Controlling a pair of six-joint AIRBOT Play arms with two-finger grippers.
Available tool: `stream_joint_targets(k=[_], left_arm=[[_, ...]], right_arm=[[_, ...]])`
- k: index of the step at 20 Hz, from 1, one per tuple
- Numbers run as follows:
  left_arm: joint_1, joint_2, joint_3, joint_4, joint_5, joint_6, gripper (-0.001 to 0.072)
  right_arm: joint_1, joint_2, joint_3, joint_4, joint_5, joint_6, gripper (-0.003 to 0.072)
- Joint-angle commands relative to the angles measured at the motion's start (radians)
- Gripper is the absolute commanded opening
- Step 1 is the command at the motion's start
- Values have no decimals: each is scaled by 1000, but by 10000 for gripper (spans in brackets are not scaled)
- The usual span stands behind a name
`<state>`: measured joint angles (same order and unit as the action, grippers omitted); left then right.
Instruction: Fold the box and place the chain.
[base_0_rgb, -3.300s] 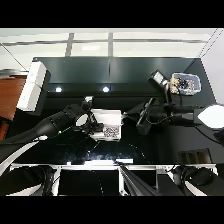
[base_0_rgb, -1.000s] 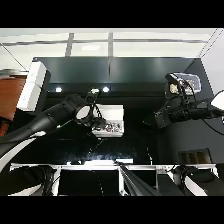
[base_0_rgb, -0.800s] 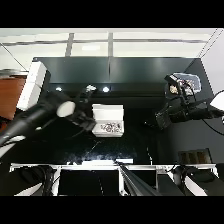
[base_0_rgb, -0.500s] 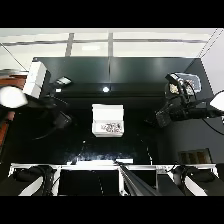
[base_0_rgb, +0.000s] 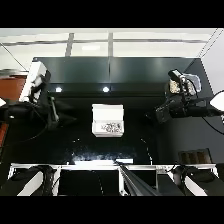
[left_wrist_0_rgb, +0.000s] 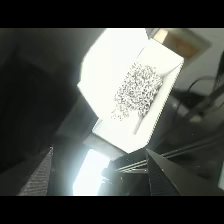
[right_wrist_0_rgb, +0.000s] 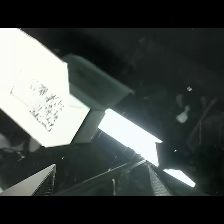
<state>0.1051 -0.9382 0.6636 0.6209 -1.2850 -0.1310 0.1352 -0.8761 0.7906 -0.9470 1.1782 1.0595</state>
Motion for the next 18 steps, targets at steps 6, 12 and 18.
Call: stream_joint_targets(k=[6, 12, 18], left_arm=[[-229, -216, -77, 22, 196, 369, 697], [-228, -275, -77, 47, 211, 460, 696], [-229, -309, -77, -56, 207, 610, 694]], right_arm=[[0, 0, 0, -5, -87, 19, 699], [0, 0, 0, -13, -100, 21, 699], [0, 0, 0, -15, -109, 29, 699]])
